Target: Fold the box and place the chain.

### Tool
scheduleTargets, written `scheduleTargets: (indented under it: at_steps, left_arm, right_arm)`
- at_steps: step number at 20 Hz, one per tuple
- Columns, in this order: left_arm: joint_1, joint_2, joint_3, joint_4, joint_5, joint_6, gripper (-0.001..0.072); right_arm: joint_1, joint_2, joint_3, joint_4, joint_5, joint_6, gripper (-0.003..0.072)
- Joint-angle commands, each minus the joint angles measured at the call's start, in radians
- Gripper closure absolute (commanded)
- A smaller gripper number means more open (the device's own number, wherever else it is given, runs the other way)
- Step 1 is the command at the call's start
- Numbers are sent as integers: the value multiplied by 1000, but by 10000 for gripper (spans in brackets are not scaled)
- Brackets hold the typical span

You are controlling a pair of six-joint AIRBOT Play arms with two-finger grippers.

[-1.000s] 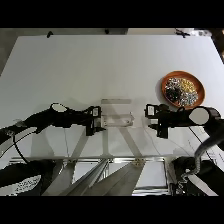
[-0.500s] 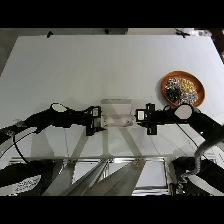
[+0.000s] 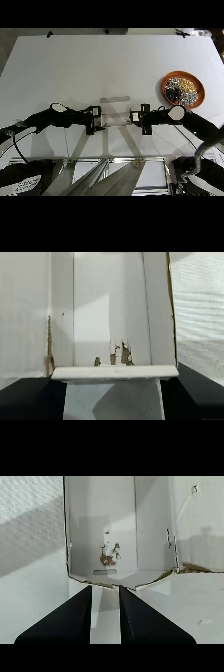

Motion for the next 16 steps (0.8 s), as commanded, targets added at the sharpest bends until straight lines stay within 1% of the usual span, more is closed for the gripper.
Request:
scheduleTargets:
  at_steps: [1, 5, 6, 7, 8, 11, 14, 16]
  left_arm:
    - [0, 0, 1, 2, -3, 2, 559]
    - [0, 0, 1, 2, -3, 2, 559]
    - [0, 0, 1, 2, -3, 2, 559]
    - [0, 0, 1, 2, -3, 2, 559]
    - [0, 0, 1, 2, -3, 2, 559]
    - [0, 0, 1, 2, -3, 2, 559]
    - [0, 0, 1, 2, -3, 2, 559]
    - [0, 0, 1, 2, -3, 2, 559]
  right_arm:
    - [3, -2, 0, 19, -24, -5, 536]
    - [9, -2, 0, 19, -26, -5, 539]
    - [16, -2, 0, 19, -28, -5, 556]
    - [22, -2, 0, 18, -32, -5, 616]
    - [24, -2, 0, 17, -36, -5, 619]
    - [21, -2, 0, -34, -55, 6, 617]
    - [21, -2, 0, -35, -54, 8, 609]
    - [22, -2, 0, -12, -54, 7, 552]
